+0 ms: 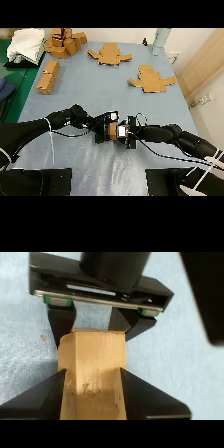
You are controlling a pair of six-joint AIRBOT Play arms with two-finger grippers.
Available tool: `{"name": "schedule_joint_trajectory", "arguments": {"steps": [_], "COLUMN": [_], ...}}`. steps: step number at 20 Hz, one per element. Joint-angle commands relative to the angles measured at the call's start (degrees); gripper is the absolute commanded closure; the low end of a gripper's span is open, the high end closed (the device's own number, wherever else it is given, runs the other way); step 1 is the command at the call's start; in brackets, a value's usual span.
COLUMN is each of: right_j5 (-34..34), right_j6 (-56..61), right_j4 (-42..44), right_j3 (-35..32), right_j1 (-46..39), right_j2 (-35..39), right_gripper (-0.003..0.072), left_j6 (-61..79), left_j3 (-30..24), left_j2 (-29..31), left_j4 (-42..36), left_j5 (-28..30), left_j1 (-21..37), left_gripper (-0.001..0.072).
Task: Fold the box.
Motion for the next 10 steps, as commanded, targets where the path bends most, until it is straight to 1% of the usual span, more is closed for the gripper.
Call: {"name": "schedule_joint_trajectory", "arguments": {"steps": [1, 2, 3, 4, 5, 10], "right_j5": [1.7, 2.0, 2.1, 2.1, 2.1, 2.1], "right_j6": [-0.3, -0.3, -0.3, -0.3, -0.2, -0.2], "right_j4": [-1.2, -1.2, -1.2, -1.2, -1.2, -1.1], "right_j3": [0.0, 0.0, -0.1, -0.1, -0.1, -0.1], "right_j1": [1.6, 1.7, 1.7, 1.7, 1.7, 1.7], "right_j2": [0.0, 0.0, 0.0, 0.0, 0.0, 1.1], "right_gripper": [0.0246, 0.0288, 0.0288, 0.0312, 0.0404, 0.0406], "left_j6": [0.0, 0.0, 0.0, 0.0, 0.0, 0.0], "left_j3": [0.0, 0.0, 0.0, 0.0, 0.0, 0.0], "left_j2": [0.0, 0.0, 0.0, 0.0, 0.0, 0.0], "left_j4": [0.0, 0.0, 0.0, 0.0, 0.0, 0.0], "left_j5": [0.0, 0.0, 0.0, 0.0, 0.0, 0.0], "left_j1": [0.0, 0.0, 0.0, 0.0, 0.0, 0.0], "left_gripper": [0.0247, 0.0247, 0.0247, 0.0247, 0.0247, 0.0247]}}
